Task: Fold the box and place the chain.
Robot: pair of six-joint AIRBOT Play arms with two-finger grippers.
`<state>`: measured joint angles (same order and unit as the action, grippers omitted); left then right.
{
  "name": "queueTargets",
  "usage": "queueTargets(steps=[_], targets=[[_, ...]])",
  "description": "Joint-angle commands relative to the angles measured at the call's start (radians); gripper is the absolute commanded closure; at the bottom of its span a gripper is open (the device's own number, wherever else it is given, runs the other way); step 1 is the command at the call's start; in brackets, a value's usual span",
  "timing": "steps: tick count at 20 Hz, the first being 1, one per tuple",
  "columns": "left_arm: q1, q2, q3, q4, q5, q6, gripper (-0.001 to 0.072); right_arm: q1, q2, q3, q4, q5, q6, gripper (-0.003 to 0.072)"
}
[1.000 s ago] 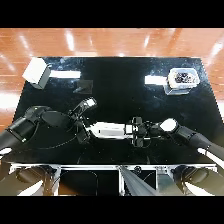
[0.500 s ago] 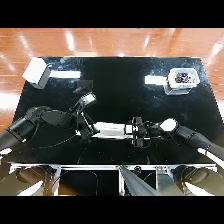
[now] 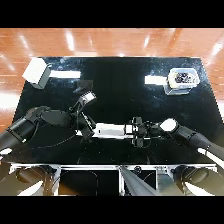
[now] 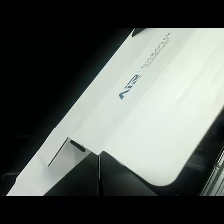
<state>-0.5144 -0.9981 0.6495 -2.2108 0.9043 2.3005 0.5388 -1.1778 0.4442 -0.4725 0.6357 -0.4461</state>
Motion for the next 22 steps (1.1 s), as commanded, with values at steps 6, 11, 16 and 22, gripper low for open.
queueTargets(steps=[6,11,16,22], targets=[[0.0,0.0,0.0,-0.005,-0.048,0.003,0.0691,-0.001,-0.001,0.0,0.0,0.0,0.0,0.0144],[0.0,0.0,-0.007,-0.001,-0.003,0.003,0.0691,-0.001,-0.001,0.0,0.001,0.0,0.0,0.0125],[-0.013,0.0,-0.047,-0.022,-0.014,0.003,0.0691,-0.001,-0.001,0.0,0.007,-0.006,0.001,0.0125],[-0.116,0.0,-0.05,-0.077,-0.256,0.003,0.0691,-0.001,-0.001,0.0,0.008,-0.008,0.002,0.0126]])
